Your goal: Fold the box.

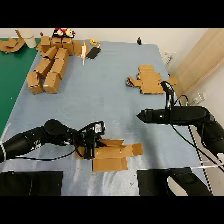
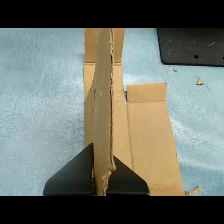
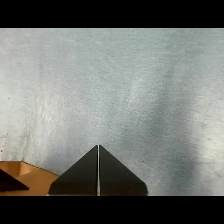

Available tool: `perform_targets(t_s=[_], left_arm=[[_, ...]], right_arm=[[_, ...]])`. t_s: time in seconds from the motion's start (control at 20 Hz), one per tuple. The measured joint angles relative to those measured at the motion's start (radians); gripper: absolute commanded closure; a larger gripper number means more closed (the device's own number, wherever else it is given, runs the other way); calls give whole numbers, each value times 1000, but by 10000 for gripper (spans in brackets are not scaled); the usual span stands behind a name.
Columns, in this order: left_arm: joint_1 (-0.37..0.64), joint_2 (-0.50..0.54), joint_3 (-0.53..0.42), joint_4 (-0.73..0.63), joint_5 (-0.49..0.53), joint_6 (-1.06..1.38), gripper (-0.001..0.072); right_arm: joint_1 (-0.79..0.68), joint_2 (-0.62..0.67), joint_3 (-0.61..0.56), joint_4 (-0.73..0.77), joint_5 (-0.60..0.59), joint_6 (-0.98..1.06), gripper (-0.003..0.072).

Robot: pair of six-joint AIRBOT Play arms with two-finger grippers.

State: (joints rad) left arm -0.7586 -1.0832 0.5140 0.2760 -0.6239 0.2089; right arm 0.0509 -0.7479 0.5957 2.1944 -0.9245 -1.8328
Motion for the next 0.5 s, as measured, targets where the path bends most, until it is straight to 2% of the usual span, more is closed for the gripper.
perform_targets(t_s=[0.5], left_arm=[[41,0,3,-7,-31,0,698]], right_arm=[[0,0,0,0,1,0,682]])
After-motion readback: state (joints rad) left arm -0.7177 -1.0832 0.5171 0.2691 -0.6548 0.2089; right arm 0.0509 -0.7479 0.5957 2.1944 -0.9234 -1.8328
